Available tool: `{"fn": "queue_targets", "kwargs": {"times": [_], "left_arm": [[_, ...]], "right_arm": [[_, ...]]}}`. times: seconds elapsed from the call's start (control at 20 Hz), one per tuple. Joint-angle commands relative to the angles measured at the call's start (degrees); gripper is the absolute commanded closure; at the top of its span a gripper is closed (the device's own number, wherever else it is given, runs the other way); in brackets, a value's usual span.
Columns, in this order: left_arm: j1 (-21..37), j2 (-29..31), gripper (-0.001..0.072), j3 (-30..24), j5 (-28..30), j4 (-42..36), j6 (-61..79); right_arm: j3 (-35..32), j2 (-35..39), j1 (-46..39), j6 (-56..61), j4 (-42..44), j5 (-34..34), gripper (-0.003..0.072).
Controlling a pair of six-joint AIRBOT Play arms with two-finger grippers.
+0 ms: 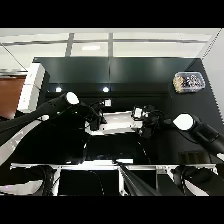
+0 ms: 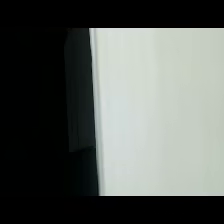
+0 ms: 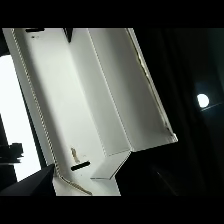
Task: Fold the box and place the chain.
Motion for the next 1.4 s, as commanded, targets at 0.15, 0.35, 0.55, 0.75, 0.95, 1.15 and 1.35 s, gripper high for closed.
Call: {"fn": "queue_targets", "kwargs": {"times": [0.15,0.35,0.55,0.75,0.95,1.15,1.35], "left_arm": [[-0.2,0.5,0.0686,0.0,0.0,0.0,3.5],[-0.2,0.9,0.0686,0.0,-0.7,0.0,5.5],[-0.2,0.8,0.0685,0.0,-0.7,0.0,5.3],[-0.2,0.8,0.0685,0.0,-1.2,0.0,5.3],[-0.2,0.8,0.0685,0.0,-1.5,0.0,5.2],[-0.2,0.8,0.0684,0.0,-1.5,0.0,5.2],[-0.2,0.8,0.0685,0.0,-1.5,0.0,5.2]], "right_arm": [[0.2,-4.9,-0.9,-17.4,14.0,4.4,-0.0008],[0.2,-7.8,-0.9,-18.6,14.1,4.4,-0.0008],[0.2,-10.6,-0.9,-20.1,14.0,4.4,-0.0007],[0.2,-13.8,-0.9,-22.1,11.5,4.5,-0.0007],[0.2,-15.3,-0.9,-22.7,11.7,4.4,-0.0006],[0.2,-15.3,-0.9,-22.7,11.7,4.4,0.0021],[0.2,-15.4,-0.9,-22.7,12.8,4.1,0.0022]]}}
